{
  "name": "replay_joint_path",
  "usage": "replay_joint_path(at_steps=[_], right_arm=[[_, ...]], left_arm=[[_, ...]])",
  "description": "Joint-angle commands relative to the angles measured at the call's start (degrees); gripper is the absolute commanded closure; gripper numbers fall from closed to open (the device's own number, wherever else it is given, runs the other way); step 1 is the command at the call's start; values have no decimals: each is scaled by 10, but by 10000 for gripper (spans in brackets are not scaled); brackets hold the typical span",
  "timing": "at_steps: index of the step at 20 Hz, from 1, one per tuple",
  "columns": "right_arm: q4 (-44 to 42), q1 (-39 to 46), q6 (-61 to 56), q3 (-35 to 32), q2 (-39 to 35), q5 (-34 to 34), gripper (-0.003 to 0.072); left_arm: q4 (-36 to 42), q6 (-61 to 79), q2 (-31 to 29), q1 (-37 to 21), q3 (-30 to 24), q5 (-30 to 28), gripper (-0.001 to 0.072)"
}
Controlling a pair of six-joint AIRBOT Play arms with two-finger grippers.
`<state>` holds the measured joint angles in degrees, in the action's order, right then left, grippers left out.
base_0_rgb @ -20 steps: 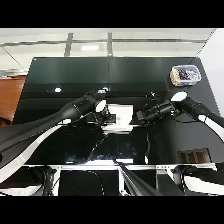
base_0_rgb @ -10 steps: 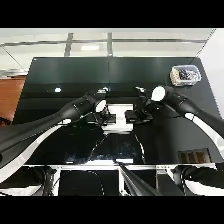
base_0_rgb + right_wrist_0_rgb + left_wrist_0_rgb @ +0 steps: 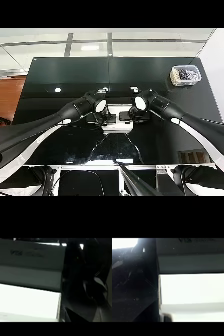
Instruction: Fold the box and place the chain.
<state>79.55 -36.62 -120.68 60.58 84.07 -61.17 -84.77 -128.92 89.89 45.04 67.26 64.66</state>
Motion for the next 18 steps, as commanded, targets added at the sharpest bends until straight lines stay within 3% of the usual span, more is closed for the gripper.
replay_joint_path(at_steps=[1,3,4,8,9,10,11,14,15,18], right_arm=[[15,-9,-26,1,11,-17,392],[13,-15,-26,1,12,-15,515],[13,-17,-25,1,12,-14,676],[8,-17,-26,2,12,-12,673],[-1,-17,-26,2,12,-15,587],[-5,-17,-26,2,12,-16,439],[-4,-17,-25,2,12,-16,438],[1,-16,-26,1,12,-15,446],[-2,-16,-25,1,12,-16,683],[-2,-17,-25,2,12,-18,677]], left_arm=[[0,1,0,0,0,1,684],[0,1,0,0,0,1,684],[0,1,0,0,0,1,684],[0,1,0,0,0,1,684],[0,1,0,0,0,1,684],[0,1,0,0,0,1,684],[0,1,0,0,0,1,684],[0,1,0,0,0,2,684],[0,1,0,0,0,1,684],[0,1,0,0,0,1,684]])
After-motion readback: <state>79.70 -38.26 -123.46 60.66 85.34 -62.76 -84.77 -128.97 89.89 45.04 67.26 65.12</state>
